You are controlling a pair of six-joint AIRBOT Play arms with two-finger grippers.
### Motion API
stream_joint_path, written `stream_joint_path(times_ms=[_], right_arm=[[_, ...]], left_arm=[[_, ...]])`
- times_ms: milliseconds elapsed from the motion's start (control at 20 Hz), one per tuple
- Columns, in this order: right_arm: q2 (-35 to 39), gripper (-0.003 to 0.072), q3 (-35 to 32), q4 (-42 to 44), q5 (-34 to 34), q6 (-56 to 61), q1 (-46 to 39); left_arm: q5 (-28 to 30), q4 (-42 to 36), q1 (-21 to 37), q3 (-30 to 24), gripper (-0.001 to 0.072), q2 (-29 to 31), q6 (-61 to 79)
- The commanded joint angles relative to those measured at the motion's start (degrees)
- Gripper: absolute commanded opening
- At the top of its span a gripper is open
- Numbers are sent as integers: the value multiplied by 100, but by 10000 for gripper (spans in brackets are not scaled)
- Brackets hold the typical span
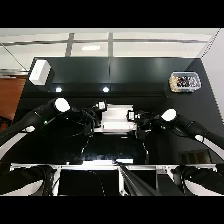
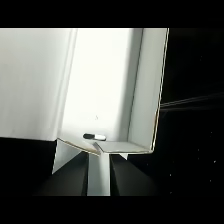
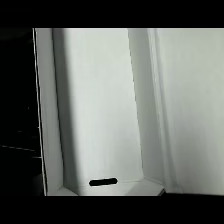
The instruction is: Fold the box and place the chain.
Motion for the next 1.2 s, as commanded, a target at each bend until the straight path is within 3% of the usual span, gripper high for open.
stream_joint_path(times_ms=[0,150,400,550,600,650,700,750,800,850,950,1000,1050,1100,1150], right_arm=[[-4,199,0,2,0,0,0],[-4,199,0,2,0,0,2],[-4,199,0,2,-2,0,0],[-4,199,0,2,-2,0,0],[-4,199,0,2,-2,0,0],[-4,199,0,2,-2,0,0],[-4,199,0,2,-2,0,0],[-4,199,0,2,-2,0,2],[-4,199,0,2,-2,0,0],[-4,199,0,4,-2,0,0],[-4,199,0,4,-2,0,0],[-4,199,0,4,-2,0,2],[-4,199,0,4,-2,0,0],[-4,199,0,7,-2,0,0],[-4,199,0,4,-2,0,0]], left_arm=[[35,-590,-2,-2,160,-168,22],[107,-992,-72,-2,160,-313,46],[280,-933,-310,-2,159,-361,151],[297,-732,-310,-2,111,-361,149],[297,-743,-310,-2,137,-361,149],[299,-745,-313,-2,300,-361,149],[293,-743,-313,-2,390,-361,149],[275,-743,-313,-2,382,-361,149],[278,-739,-313,-2,223,-358,149],[280,-748,-313,-2,184,-358,151],[214,-710,-302,2,273,-332,146],[190,-592,-267,9,224,-267,39],[188,-354,-203,9,80,-136,-199],[175,-87,-114,9,25,39,-538],[122,170,11,9,24,295,-973]])
